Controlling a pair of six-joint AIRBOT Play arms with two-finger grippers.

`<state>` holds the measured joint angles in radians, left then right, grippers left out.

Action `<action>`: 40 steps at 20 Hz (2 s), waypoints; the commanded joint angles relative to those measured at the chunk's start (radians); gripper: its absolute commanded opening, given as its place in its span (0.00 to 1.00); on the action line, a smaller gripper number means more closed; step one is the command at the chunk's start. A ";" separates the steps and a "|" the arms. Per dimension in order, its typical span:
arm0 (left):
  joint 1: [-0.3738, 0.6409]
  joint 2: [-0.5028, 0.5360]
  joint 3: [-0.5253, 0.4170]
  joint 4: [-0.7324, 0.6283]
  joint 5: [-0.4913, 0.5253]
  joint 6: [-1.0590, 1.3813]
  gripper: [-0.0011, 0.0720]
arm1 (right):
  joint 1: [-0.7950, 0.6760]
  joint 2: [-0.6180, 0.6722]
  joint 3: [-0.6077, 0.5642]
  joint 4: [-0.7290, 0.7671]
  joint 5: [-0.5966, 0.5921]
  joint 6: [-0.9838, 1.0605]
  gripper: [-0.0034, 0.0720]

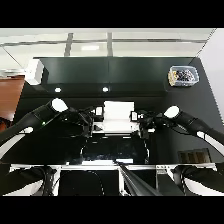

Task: Fold the box and place the chain.

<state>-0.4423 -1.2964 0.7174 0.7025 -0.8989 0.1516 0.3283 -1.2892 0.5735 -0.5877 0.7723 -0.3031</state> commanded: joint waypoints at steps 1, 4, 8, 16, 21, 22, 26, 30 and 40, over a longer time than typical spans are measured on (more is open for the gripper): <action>-0.001 -0.002 0.000 -0.004 0.008 0.000 0.54 | 0.000 -0.001 0.001 0.000 0.000 0.000 0.59; -0.003 -0.005 0.000 -0.005 0.009 0.000 0.54 | 0.000 0.000 0.001 0.000 -0.001 0.000 0.59; -0.003 -0.006 0.000 -0.012 0.009 -0.002 0.45 | 0.000 0.000 0.001 0.000 -0.002 0.000 0.59; -0.003 -0.022 0.000 -0.106 0.036 -0.002 0.32 | 0.000 -0.001 0.001 0.000 -0.002 0.001 0.59; -0.028 -0.037 0.000 -0.120 0.034 -0.002 0.32 | 0.000 -0.001 0.001 0.001 -0.002 0.001 0.59; -0.041 -0.050 0.000 -0.128 0.035 -0.002 0.32 | 0.000 -0.001 0.001 0.001 -0.002 0.001 0.59; -0.075 -0.081 0.000 -0.138 0.035 -0.003 0.32 | 0.000 0.000 0.001 0.002 -0.002 0.001 0.59; -0.074 -0.081 0.000 -0.137 0.036 -0.003 0.31 | 0.000 0.000 0.001 0.003 -0.003 0.001 0.59; -0.075 -0.081 0.000 -0.135 0.079 -0.029 0.44 | 0.000 0.000 0.001 0.003 -0.003 0.000 0.59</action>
<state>-0.5167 -1.3766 0.7174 0.5648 -0.8261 0.1246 0.3283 -1.2892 0.5735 -0.5846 0.7696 -0.3023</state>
